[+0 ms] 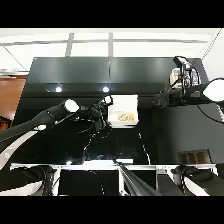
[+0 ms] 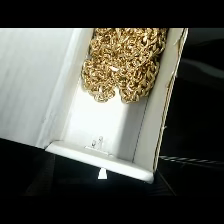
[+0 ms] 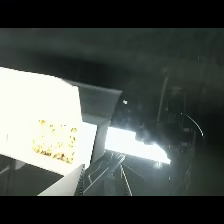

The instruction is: Fold the box and place the chain.

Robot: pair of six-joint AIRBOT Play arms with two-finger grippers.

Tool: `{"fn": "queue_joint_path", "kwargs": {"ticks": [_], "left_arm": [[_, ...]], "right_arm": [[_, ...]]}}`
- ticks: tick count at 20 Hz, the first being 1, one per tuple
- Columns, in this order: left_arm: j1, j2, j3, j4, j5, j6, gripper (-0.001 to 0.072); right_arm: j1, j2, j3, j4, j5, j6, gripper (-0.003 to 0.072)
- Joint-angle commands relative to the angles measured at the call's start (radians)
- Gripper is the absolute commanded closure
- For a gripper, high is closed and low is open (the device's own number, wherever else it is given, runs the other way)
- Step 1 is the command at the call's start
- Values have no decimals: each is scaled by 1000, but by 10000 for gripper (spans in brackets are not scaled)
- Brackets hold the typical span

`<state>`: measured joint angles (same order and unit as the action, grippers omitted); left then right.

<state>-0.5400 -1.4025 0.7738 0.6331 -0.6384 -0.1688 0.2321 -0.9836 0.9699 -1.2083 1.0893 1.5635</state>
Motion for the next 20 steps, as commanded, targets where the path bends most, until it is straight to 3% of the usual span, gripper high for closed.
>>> {"fn": "queue_joint_path", "kwargs": {"ticks": [1, 5, 6, 7, 10, 13, 16, 20], "left_arm": [[0, 1, 1, 35, 15, -21, 348], [0, 1, 1, 92, 13, -18, 349], [0, 1, 1, 92, 13, -18, 348], [-1, 1, 1, 92, 13, -18, 348], [-1, 1, 1, 92, 14, -18, 348], [-1, 1, 1, 92, 14, -18, 348], [-1, 1, 1, 92, 14, -18, 348], [-1, 1, 1, 92, 14, -18, 348]], "right_arm": [[0, -55, 0, 2, -76, -11, 409], [0, -171, 0, 13, -186, -39, 381], [0, -207, 0, 41, -237, -65, 157], [0, -241, 0, 86, -296, -137, 79], [0, -311, 12, 215, -425, -347, 79], [1, -340, 37, 322, -344, -546, 83], [0, -330, 56, 362, -80, -865, 83], [2, -268, 56, 369, 98, -1031, 84]]}}
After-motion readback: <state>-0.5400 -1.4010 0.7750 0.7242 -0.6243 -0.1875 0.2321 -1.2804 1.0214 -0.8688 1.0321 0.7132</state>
